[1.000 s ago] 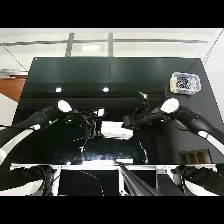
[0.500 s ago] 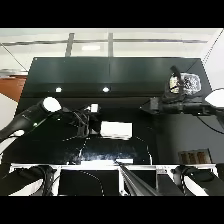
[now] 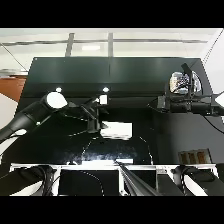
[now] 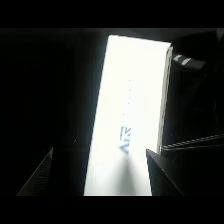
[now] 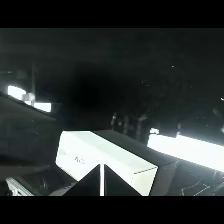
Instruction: Fold the box and place the chain.
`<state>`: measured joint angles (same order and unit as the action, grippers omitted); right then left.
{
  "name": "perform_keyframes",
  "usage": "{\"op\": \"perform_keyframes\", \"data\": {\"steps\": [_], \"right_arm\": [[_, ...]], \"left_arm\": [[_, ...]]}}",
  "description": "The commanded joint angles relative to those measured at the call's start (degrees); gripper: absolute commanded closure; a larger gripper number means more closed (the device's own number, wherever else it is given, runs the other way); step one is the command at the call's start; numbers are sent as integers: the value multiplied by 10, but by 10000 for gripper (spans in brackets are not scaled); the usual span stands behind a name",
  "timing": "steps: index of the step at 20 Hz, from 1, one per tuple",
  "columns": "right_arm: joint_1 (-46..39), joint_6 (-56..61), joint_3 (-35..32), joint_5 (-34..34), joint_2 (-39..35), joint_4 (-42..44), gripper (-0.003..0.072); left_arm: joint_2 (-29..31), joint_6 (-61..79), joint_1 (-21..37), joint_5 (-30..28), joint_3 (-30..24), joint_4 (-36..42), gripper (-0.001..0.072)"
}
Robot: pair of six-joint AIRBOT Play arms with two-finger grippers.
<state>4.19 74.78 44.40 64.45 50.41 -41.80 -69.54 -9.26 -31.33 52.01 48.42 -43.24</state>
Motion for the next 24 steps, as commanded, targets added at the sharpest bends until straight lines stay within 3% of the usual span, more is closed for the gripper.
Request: {"op": "perform_keyframes", "data": {"steps": [1, 5, 24], "right_arm": [[-2, 0, 0, -2, -1, -5, 646], [-2, 0, 0, -6, -1, -5, 646], [-2, 0, 0, -9, -1, -23, 647]], "left_arm": [[-33, -19, -52, -33, 15, 11, 1], [-61, -17, -70, -31, 15, 3, 1], [-70, -45, -69, -16, 15, -6, 1]]}}
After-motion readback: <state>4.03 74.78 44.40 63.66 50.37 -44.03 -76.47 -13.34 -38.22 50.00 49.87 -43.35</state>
